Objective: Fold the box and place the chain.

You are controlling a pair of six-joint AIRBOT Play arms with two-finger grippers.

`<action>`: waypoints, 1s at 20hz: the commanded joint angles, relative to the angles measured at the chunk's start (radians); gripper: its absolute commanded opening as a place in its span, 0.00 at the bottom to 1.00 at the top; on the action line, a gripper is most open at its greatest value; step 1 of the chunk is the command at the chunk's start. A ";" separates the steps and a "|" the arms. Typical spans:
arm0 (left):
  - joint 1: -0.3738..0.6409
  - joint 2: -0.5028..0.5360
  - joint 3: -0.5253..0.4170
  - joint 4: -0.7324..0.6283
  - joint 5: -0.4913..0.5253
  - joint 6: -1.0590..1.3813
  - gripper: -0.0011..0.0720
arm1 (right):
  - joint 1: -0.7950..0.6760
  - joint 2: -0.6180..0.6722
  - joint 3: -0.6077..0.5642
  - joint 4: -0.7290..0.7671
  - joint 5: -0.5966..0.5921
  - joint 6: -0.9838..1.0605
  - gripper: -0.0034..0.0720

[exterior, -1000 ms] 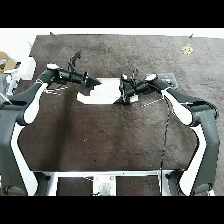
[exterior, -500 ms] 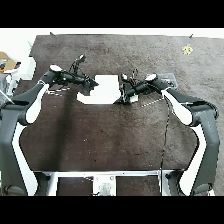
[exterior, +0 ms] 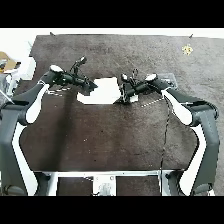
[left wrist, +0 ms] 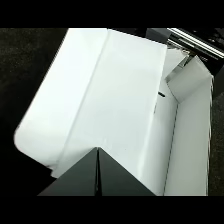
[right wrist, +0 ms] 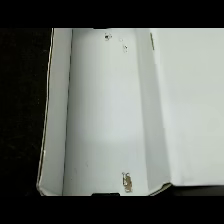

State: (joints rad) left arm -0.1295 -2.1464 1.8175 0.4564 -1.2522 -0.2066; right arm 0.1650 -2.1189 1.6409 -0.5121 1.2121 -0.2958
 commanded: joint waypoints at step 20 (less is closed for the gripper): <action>0.033 0.158 0.040 0.294 -0.220 0.058 0.67 | 0.000 -0.001 0.000 0.000 0.000 0.002 0.61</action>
State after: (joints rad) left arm -0.1055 -1.9888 1.8503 0.7212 -1.3979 -0.1513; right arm 0.1650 -2.1189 1.6409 -0.5125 1.2121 -0.2943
